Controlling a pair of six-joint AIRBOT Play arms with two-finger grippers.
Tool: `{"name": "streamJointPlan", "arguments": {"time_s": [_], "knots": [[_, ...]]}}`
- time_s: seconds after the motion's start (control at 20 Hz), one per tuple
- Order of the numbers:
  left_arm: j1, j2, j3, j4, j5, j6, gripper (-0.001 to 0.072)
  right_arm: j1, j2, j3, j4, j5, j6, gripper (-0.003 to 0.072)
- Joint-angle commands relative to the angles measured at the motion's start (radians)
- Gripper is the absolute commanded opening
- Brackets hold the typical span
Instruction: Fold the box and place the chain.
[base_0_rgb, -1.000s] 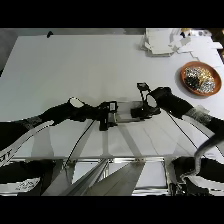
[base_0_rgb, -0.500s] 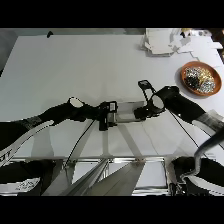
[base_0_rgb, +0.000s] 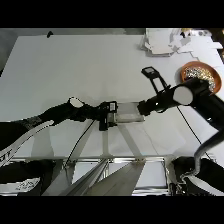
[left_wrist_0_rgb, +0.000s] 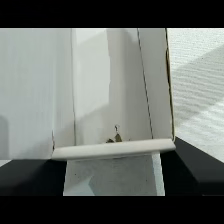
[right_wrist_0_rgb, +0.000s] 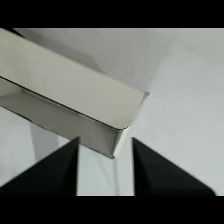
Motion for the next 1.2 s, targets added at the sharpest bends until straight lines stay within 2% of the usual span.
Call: {"name": "streamJointPlan", "arguments": {"time_s": [0.0,0.1,0.3,0.45,0.55,0.75,0.85,0.9,0.95,1.15], "knots": [[0.0,0.0,0.0,0.0,0.0,0.001,0.0255,-0.129,0.01,0.118,-0.016,-0.006,-0.147,0.0277],[0.0,0.0,0.0,0.0,0.0,0.001,0.0255,-0.261,-0.057,0.211,-0.076,-0.036,-0.157,0.0276],[0.0,0.0,0.0,0.0,0.0,0.001,0.0255,-0.539,-0.328,0.467,-0.072,0.049,-0.192,0.0276],[0.0,0.0,0.0,0.0,0.0,0.001,0.0254,-0.693,-0.485,0.586,-0.073,0.038,-0.196,0.0266],[0.0,0.0,0.0,0.0,0.0,0.001,0.0255,-0.767,-0.544,0.599,-0.074,0.021,-0.197,0.0184],[0.0,0.0,0.0,0.0,0.0,0.001,0.0254,-0.842,-0.611,0.599,-0.079,0.013,-0.207,0.0179],[0.0,0.0,0.0,0.0,0.0,0.001,0.0254,-0.848,-0.638,0.599,-0.094,0.001,-0.206,0.0208],[0.0,0.0,0.0,0.0,0.0,0.001,0.0254,-0.848,-0.649,0.599,-0.11,-0.006,-0.201,0.0282],[0.0,0.0,0.0,0.0,0.0,0.001,0.0254,-0.848,-0.66,0.599,-0.121,-0.01,-0.193,0.0302],[0.0,0.0,0.0,0.0,0.0,0.001,0.0254,-0.848,-0.703,0.599,-0.151,-0.003,-0.168,0.0277]]}}
